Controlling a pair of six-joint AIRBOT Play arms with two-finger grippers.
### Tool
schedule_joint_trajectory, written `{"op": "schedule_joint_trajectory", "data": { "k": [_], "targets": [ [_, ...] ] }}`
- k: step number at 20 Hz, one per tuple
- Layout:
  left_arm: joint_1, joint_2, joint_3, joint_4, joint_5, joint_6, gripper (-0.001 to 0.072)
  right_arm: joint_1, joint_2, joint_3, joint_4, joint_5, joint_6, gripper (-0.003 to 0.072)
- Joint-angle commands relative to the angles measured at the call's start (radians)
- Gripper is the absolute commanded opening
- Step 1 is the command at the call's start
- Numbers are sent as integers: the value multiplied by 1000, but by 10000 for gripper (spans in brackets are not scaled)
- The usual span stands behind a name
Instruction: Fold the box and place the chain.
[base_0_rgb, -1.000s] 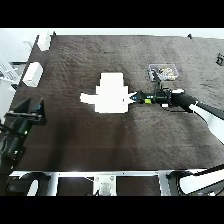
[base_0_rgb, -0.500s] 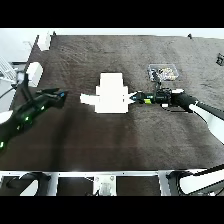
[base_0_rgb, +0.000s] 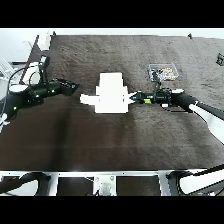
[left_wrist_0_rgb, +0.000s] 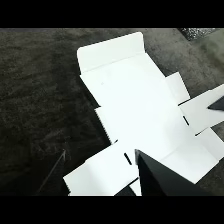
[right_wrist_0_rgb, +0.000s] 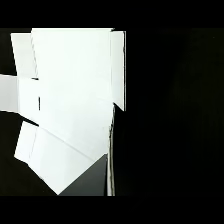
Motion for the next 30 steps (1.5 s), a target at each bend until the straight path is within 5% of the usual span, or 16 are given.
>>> {"op": "schedule_joint_trajectory", "data": {
  "k": [1, 5, 14, 18, 30],
  "targets": [
    [-2, -137, 168, 247, -119, -235, 549, 1, 0, 1, 4, -1, 0, 9],
    [-2, -375, 443, 303, -372, -371, 549, 1, 0, 0, 10, -4, 3, 9],
    [-61, -759, 979, 345, -579, -640, 550, 1, 0, 0, 37, -11, 3, 9],
    [-111, -822, 1050, 348, -590, -647, 550, 1, 0, 0, 37, -11, 2, 10],
    [-152, -869, 1054, 351, -496, -616, 550, 1, 0, 0, 37, -10, -9, 10]
  ]
}}
